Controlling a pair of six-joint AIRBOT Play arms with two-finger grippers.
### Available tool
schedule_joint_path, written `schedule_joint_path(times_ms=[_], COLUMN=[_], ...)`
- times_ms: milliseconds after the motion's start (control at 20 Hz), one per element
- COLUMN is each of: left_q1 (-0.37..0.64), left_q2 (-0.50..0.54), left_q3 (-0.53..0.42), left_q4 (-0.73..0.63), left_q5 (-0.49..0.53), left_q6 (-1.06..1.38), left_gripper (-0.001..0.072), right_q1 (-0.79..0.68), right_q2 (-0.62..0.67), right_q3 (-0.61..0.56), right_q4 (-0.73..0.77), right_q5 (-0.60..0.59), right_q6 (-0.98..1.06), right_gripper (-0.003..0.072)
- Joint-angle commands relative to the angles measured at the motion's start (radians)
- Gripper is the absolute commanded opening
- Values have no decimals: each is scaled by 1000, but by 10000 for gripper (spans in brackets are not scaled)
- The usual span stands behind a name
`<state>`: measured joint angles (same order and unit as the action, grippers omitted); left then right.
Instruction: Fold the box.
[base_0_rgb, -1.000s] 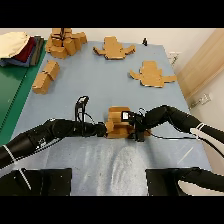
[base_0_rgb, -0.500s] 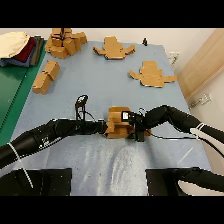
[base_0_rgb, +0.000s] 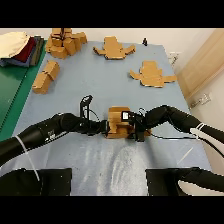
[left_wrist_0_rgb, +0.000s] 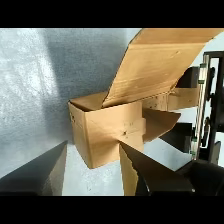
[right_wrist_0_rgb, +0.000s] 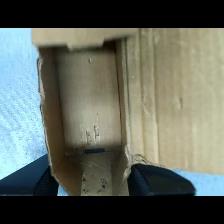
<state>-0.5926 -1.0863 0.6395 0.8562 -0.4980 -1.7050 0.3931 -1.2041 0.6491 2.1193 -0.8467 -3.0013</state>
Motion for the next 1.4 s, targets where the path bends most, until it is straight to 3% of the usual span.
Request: schedule_joint_path(times_ms=[0, 150, 250, 400, 650, 1050, 1350], left_q1=[-2, -48, -90, -124, -145, -161, -162], left_q2=[-64, -99, -122, -174, -256, -276, -280], left_q3=[93, 193, 246, 301, 372, 386, 465], left_q4=[98, 373, 474, 480, 537, 565, 592], left_q5=[-106, -226, -269, -280, -386, -396, -485], left_q6=[-114, -361, -468, -489, -541, -588, -599], left_gripper=[490, 490, 491, 490, 490, 479, 481], right_q1=[0, 0, 0, 0, 0, 0, 0], right_q2=[0, 0, 0, 0, 0, 0, 0], right_q3=[0, 0, 0, 0, 0, 0, 0], right_q4=[0, 0, 0, 0, 0, -1, -1], right_q5=[0, 0, 0, 0, 0, 0, 0], right_q6=[0, 0, 0, 0, 0, 0, 0], right_gripper=[518, 518, 518, 518, 518, 518, 518])
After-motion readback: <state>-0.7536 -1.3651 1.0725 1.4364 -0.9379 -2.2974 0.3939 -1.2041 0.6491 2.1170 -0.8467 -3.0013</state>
